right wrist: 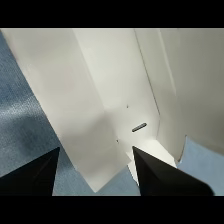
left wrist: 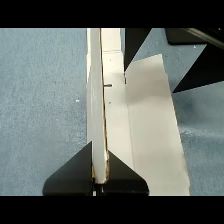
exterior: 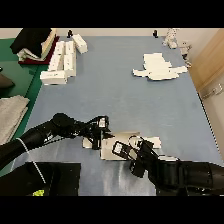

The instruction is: Fold the box.

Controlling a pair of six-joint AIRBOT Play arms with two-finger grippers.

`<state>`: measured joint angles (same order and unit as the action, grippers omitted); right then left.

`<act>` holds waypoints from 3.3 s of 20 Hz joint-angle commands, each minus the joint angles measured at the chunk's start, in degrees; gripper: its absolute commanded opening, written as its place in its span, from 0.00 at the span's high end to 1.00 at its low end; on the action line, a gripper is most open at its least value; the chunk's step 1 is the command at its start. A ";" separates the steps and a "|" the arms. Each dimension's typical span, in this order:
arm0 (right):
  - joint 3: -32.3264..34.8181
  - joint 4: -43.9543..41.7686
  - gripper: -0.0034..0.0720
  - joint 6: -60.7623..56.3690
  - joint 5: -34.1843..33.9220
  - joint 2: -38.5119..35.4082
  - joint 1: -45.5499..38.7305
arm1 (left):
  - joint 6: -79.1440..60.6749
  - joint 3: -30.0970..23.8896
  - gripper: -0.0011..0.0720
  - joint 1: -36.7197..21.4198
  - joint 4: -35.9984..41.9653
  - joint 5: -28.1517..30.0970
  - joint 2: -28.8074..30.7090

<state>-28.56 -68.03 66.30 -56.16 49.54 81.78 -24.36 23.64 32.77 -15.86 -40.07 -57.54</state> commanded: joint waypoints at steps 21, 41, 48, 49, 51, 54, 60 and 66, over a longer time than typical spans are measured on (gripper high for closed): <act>2.54 11.41 0.04 -12.48 -2.95 1.44 8.15 | -0.02 0.04 0.97 0.02 0.02 0.02 0.00; 1.29 9.16 0.00 -3.23 -4.31 -8.22 -1.90 | -0.02 0.04 0.97 0.02 0.02 0.02 0.00; 7.04 -17.66 0.00 41.66 11.34 -17.46 -24.79 | -0.04 0.04 0.97 0.02 0.02 0.00 0.00; 7.30 -24.22 0.00 50.16 11.80 -17.22 -28.33 | -0.02 0.04 0.97 0.02 0.02 0.02 0.00; 7.32 -35.45 0.00 65.16 11.74 -16.09 -34.88 | -0.02 0.04 0.97 0.02 0.02 0.02 0.00; 7.32 -47.52 0.00 82.01 11.74 -13.88 -43.36 | -0.02 0.04 0.97 0.02 0.02 0.02 0.00; 7.23 -59.41 0.00 96.43 10.97 -5.49 -51.49 | -0.02 0.04 0.97 0.02 0.02 0.02 0.00; 7.10 -55.23 0.00 92.61 10.62 -3.28 -51.49 | -0.02 0.04 0.97 0.02 0.02 0.02 0.00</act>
<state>-21.39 -124.57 158.98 -45.30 45.41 30.74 -24.38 23.64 32.77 -15.84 -40.07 -57.54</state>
